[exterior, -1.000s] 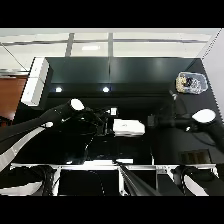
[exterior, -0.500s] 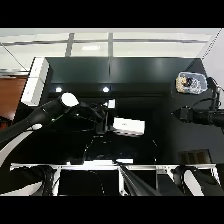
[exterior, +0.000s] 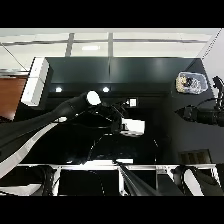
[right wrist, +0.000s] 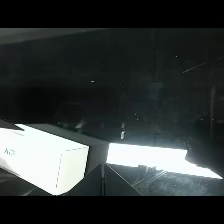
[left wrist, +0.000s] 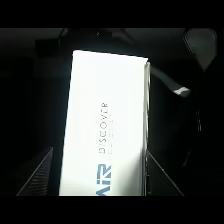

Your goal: Fold the box and place the chain.

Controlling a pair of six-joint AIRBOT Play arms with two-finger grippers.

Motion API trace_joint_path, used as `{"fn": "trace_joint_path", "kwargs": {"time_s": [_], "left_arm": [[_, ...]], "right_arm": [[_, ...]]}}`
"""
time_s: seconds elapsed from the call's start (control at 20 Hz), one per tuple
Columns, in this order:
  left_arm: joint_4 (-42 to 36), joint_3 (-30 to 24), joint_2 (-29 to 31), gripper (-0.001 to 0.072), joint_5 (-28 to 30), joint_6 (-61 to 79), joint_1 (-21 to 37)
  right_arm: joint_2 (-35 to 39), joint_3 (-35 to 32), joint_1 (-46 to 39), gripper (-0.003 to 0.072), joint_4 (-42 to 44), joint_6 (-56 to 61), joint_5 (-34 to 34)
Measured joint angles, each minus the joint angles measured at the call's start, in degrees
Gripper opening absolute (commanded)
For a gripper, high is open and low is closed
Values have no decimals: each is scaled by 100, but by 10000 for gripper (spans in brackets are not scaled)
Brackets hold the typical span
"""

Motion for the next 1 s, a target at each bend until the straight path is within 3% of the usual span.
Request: {"fn": "trace_joint_path", "kwargs": {"time_s": [0.45, 0.7, 0.75, 0.8, 0.85, 1.0], "left_arm": [[129, 101, -131, 715, -273, -179, -68], [417, 98, -243, 710, 170, -184, -369], [455, 94, -286, 647, 315, -184, -437], [485, 94, -321, 409, 411, -216, -492], [540, 98, -334, 313, 505, -321, -531], [1097, 105, -232, 288, 538, -1193, -551]], "right_arm": [[0, 0, -7, 19, -24, -7, -26], [0, 0, -7, 19, -26, -7, -57], [0, 0, -7, 19, -26, -7, -61], [0, 0, -7, 19, -26, -7, -63], [0, 0, -7, 19, -26, -7, -66], [0, 0, -7, 19, -26, -7, -68]]}}
